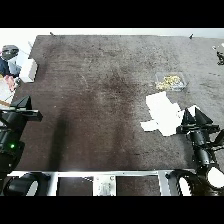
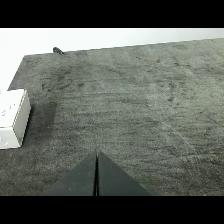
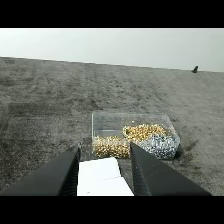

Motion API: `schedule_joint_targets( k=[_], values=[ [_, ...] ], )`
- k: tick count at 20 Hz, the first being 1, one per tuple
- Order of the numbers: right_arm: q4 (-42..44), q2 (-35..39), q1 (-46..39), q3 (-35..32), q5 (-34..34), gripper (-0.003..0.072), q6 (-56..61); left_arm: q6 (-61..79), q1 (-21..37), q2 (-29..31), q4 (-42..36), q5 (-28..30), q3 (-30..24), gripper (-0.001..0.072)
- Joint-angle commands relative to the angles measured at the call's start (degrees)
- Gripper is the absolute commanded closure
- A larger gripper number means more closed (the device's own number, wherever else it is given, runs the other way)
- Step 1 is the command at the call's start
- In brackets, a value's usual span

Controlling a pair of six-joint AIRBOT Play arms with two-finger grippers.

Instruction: Fold the box and place the chain.

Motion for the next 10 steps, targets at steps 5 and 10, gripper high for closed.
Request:
schedule_joint_targets(
  k=[5,10],
  values=[
    [-0.1,0.0,0.0,0.2,-1.2,0.0339,0.0,0.0,0.0,0.0,0.0,0.0,0.0,0.0699],
    [-0.1,-1.9,0.0,5.9,-2.8,0.0172,0.0,0.0,0.0,0.0,0.0,0.0,0.0,0.0699]
  ],
)
